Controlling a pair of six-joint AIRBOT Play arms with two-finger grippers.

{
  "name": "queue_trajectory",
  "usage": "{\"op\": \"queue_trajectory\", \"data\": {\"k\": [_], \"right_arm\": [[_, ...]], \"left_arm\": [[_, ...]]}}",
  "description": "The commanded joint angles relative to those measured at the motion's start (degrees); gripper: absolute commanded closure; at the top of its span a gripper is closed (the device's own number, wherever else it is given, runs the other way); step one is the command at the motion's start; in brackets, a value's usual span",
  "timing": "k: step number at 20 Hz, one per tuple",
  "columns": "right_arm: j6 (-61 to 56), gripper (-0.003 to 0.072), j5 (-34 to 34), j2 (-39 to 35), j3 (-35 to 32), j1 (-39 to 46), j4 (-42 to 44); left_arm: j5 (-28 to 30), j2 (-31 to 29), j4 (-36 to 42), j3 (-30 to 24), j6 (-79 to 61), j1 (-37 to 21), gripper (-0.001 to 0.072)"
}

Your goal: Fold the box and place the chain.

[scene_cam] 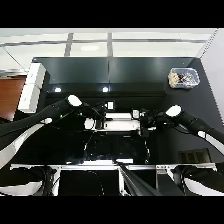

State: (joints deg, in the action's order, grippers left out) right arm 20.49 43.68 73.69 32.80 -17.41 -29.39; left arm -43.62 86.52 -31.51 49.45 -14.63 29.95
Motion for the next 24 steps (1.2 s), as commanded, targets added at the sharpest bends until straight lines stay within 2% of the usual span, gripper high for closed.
{"op": "queue_trajectory", "data": {"k": [1,24], "right_arm": [[-2.8,-0.002,-1.0,0.2,0.2,-0.2,-2.0],[-4.3,-0.0019,-1.7,0.4,0.2,-1.1,-4.3]], "left_arm": [[0.0,0.0,0.0,0.0,0.0,0.0,0.0685],[0.0,0.0,0.0,0.0,0.0,0.0,0.0686]]}}
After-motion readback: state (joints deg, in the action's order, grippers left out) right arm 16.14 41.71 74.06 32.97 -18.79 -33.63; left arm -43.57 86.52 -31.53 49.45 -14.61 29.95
